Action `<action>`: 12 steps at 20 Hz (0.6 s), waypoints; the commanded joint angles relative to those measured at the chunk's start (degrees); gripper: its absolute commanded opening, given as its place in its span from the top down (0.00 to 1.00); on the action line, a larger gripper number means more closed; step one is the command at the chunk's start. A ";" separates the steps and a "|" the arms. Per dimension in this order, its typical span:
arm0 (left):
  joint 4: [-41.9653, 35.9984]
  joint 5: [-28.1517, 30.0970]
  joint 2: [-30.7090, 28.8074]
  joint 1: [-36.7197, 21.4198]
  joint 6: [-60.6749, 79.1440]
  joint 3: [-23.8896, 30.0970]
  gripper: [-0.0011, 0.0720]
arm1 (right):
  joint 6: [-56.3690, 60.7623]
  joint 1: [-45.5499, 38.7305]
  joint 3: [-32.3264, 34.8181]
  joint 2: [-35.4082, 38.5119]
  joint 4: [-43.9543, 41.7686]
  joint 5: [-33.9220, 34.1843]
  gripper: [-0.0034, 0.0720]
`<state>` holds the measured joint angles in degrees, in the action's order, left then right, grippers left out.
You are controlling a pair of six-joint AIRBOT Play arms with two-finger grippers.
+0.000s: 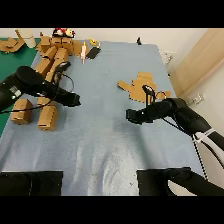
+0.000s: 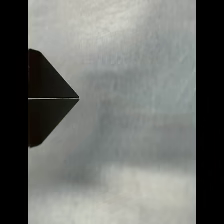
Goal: Fold the box.
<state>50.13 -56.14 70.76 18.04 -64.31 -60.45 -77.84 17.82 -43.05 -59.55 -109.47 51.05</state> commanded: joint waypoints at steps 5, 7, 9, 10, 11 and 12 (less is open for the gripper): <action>-4.09 0.09 9.11 10.10 0.92 -2.89 0.97 | -7.78 5.14 -9.05 -8.74 -2.12 -0.22 0.95; -4.13 0.24 9.88 11.06 0.92 -2.89 0.97 | -7.74 5.53 -9.60 -10.43 -2.43 -1.03 0.95; -4.09 0.24 10.01 11.28 0.90 -2.89 0.97 | -7.69 5.53 -9.60 -10.75 -2.36 -1.03 0.95; -4.09 0.13 10.01 11.28 0.87 -2.89 0.97 | -7.69 5.53 -9.60 -10.73 -2.36 -0.98 0.95; -4.09 0.02 10.01 11.28 0.87 -2.89 0.97 | -7.72 5.51 -9.60 -10.75 -2.21 -0.98 0.95; -4.09 0.11 10.01 11.28 0.87 -2.89 0.97 | -7.72 5.53 -9.60 -10.75 -2.16 -0.98 0.95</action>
<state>46.24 -55.94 80.36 28.82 -63.44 -63.24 -85.21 23.14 -52.27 -69.73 -111.68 50.22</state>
